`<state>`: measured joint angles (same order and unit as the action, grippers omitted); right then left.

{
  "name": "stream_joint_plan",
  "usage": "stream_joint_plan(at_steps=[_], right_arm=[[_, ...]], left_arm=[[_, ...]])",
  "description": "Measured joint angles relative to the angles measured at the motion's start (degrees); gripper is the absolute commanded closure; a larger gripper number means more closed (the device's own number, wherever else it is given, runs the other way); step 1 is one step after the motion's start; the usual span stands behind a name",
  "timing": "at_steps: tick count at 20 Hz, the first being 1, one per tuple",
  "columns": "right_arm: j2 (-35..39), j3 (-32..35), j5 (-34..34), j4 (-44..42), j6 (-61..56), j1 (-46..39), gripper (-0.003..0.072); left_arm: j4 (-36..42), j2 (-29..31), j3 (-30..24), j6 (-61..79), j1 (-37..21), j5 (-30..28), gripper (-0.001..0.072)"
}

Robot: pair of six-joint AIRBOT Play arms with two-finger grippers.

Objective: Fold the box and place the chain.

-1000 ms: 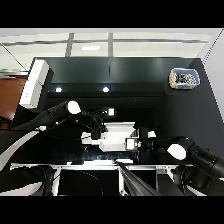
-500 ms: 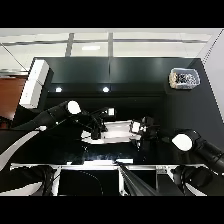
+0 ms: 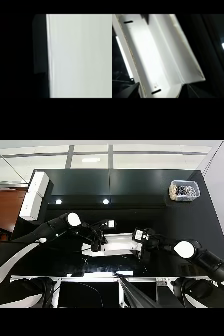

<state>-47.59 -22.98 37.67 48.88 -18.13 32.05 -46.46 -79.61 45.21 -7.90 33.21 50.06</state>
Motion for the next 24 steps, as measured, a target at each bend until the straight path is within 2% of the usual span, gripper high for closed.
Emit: stream_joint_plan(at_steps=[10,16,24], right_arm=[[-6.3,0.1,4.3,-12.5,18.6,-2.5,-0.001],[-11.5,0.2,4.3,-14.0,26.5,-2.8,-0.001],[-13.6,0.3,2.7,-14.3,28.9,-3.8,-0.001]], left_arm=[[-1.1,0.7,0.0,0.2,0.1,-0.7,0.068],[-1.2,0.8,0.0,0.0,0.0,1.2,0.068],[-1.3,0.8,0.0,-0.1,0.0,2.2,0.068]])
